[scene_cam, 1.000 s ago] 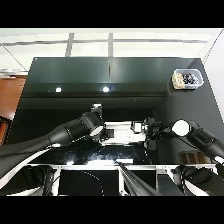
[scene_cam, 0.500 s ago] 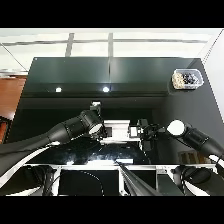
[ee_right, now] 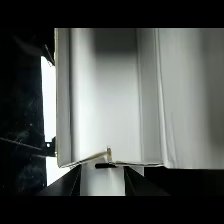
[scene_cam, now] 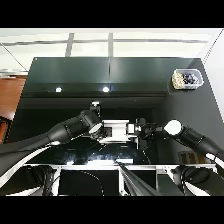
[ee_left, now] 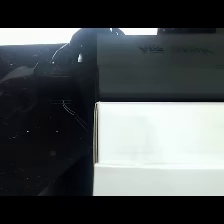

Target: Fold the box and place the chain.

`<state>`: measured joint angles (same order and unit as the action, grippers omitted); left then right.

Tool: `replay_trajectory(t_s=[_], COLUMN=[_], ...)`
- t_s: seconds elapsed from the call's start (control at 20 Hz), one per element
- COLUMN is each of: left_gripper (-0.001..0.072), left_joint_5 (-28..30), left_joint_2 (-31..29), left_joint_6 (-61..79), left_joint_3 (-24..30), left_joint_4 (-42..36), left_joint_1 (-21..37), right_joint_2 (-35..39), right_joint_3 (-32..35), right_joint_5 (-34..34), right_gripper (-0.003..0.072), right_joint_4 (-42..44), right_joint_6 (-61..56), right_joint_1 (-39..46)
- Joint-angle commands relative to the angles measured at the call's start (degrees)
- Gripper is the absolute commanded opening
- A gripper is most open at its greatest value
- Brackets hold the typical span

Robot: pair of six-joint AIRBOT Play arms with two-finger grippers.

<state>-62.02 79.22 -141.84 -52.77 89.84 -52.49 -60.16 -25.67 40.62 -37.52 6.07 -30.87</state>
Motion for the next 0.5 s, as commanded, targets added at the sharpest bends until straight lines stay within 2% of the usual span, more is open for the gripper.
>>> replay_trajectory(t_s=[0.0,0.45], left_gripper=[0.0029,0.0029], left_joint_5=[0.2,0.2], left_joint_2=[0.0,0.0], left_joint_6=[0.0,0.0], left_joint_3=[0.0,0.0], left_joint_4=[-0.3,-0.3], left_joint_1=[0.0,0.0], right_joint_2=[-0.3,-2.1], right_joint_3=[0.0,0.0], right_joint_5=[-0.4,-4.9], right_gripper=[0.0299,0.0298], right_joint_4=[3.6,4.7], right_joint_6=[-0.1,-0.5], right_joint_1=[-0.1,-3.8])
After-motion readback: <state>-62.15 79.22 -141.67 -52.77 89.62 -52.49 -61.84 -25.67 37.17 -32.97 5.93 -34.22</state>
